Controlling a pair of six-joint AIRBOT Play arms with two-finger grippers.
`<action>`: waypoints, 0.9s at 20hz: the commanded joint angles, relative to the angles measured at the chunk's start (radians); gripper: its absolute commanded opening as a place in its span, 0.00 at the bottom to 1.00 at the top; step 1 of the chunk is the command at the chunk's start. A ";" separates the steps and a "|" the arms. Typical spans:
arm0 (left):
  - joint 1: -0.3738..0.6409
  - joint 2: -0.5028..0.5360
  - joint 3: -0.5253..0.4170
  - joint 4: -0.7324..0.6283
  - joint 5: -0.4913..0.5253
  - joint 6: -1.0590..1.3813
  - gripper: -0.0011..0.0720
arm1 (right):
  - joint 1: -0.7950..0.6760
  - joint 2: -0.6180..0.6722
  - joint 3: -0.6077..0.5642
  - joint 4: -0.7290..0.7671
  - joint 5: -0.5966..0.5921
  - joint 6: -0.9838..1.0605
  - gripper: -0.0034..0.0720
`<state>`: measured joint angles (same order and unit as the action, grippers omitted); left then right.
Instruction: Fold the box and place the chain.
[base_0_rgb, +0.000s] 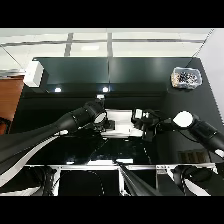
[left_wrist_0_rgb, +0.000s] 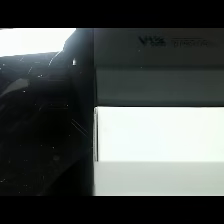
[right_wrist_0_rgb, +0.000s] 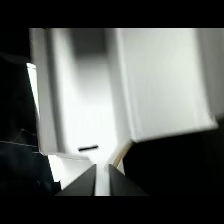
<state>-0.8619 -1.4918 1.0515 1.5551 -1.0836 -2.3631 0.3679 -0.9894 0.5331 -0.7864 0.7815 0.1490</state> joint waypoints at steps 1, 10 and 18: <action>0.000 0.000 0.001 0.000 0.002 0.000 0.05 | -0.048 0.026 -0.024 -0.079 -0.016 0.124 0.76; 0.000 0.000 0.001 0.000 0.002 0.000 0.05 | -0.048 -0.073 -0.041 0.203 -0.018 -0.362 0.77; 0.000 0.000 0.001 0.000 0.002 0.000 0.05 | -0.009 -0.107 -0.041 0.213 -0.008 -0.378 0.21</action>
